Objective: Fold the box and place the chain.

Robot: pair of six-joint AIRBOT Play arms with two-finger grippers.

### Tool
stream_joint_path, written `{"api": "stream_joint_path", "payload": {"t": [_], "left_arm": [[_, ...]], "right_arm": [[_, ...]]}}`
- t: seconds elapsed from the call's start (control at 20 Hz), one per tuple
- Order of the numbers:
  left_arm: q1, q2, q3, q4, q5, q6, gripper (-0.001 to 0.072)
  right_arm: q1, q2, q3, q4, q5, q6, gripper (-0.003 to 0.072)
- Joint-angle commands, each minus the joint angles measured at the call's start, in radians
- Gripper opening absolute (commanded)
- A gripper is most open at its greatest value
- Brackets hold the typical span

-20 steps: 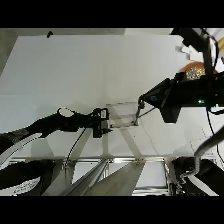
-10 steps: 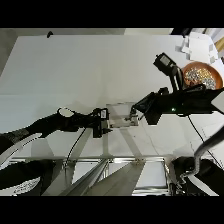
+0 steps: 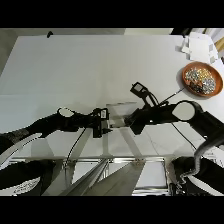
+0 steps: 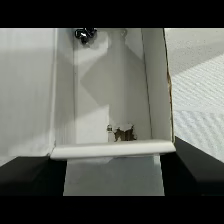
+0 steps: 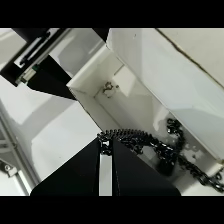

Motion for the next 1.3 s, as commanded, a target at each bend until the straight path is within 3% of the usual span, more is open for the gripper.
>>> {"api": "stream_joint_path", "payload": {"t": [0.0, 0.35, 0.4, 0.5, 0.55, 0.7, 0.85, 1.05, 1.25], "left_arm": [[0.0, 0.0, 0.0, 0.0, 0.0, 0.0, 0.0103], [0.0, 0.0, 0.0, 0.0, 0.0, 0.0, 0.0103], [0.0, 0.0, 0.0, 0.0, 0.0, 0.0, 0.0103], [0.0, 0.0, 0.0, 0.0, 0.0, 0.0, 0.0103], [0.0, 0.0, 0.0, 0.0, 0.0, 0.0, 0.0103], [0.0, 0.0, 0.0, 0.0, 0.0, 0.0, 0.0103], [0.0, 0.0, 0.0, 0.0, 0.0, 0.0, 0.0103], [0.0, 0.0, 0.0, 0.0, 0.0, 0.0, 0.0103], [0.0, 0.0, 0.0, 0.0, 0.0, 0.0, 0.0103]], "right_arm": [[0.07, -0.095, -0.011, 0.002, -0.08, -0.014, 0.0015], [0.098, -0.114, -0.011, 0.002, -0.198, -0.014, 0.0018], [0.098, -0.114, -0.011, 0.002, -0.198, -0.014, 0.0064], [0.098, -0.114, -0.011, -0.002, -0.198, -0.014, 0.0289], [0.098, -0.113, -0.011, -0.008, -0.197, -0.014, 0.032], [0.095, -0.057, -0.01, -0.045, -0.18, -0.013, 0.0319], [0.031, 0.065, -0.008, -0.2, -0.126, 0.114, 0.0312], [-0.211, 0.182, -0.008, -0.534, 0.003, 0.332, 0.0313], [-0.458, 0.163, -0.009, -0.533, -0.069, 0.47, 0.0316]]}}
